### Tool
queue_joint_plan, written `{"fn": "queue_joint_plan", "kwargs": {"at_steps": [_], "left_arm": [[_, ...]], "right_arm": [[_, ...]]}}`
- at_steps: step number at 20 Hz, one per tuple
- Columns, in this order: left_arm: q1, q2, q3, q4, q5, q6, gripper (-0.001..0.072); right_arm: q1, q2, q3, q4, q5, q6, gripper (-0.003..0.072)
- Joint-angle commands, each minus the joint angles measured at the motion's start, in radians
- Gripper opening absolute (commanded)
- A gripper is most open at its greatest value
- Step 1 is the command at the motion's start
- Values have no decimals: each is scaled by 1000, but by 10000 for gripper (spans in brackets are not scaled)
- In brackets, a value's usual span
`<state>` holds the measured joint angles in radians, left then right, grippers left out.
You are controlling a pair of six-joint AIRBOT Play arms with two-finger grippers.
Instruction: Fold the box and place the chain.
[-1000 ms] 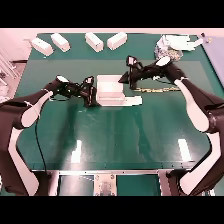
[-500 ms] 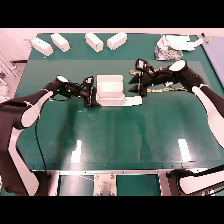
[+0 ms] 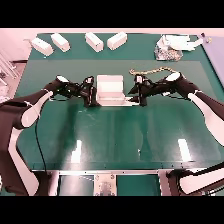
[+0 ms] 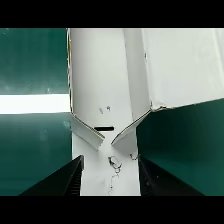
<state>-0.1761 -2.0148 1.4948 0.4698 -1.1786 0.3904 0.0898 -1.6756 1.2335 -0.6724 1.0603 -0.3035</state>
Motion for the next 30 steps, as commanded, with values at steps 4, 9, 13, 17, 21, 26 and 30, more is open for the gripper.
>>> {"fn": "queue_joint_plan", "kwargs": {"at_steps": [4,9,13,17,21,26,30], "left_arm": [[0,0,0,0,1,0,534],[0,0,0,0,0,0,534],[0,0,0,0,0,0,534],[0,0,0,0,0,0,534],[0,0,0,0,0,0,534],[0,0,0,0,0,0,533],[0,0,0,0,0,0,534]], "right_arm": [[8,-53,-5,169,-6,-135,410],[44,-94,-3,266,-6,-206,269],[61,-104,-3,299,-7,-206,271],[58,-109,-3,299,-41,-206,342],[58,-113,-5,293,-39,-206,618],[58,-116,-5,287,38,-201,635],[58,-116,-5,287,21,-202,631]]}}
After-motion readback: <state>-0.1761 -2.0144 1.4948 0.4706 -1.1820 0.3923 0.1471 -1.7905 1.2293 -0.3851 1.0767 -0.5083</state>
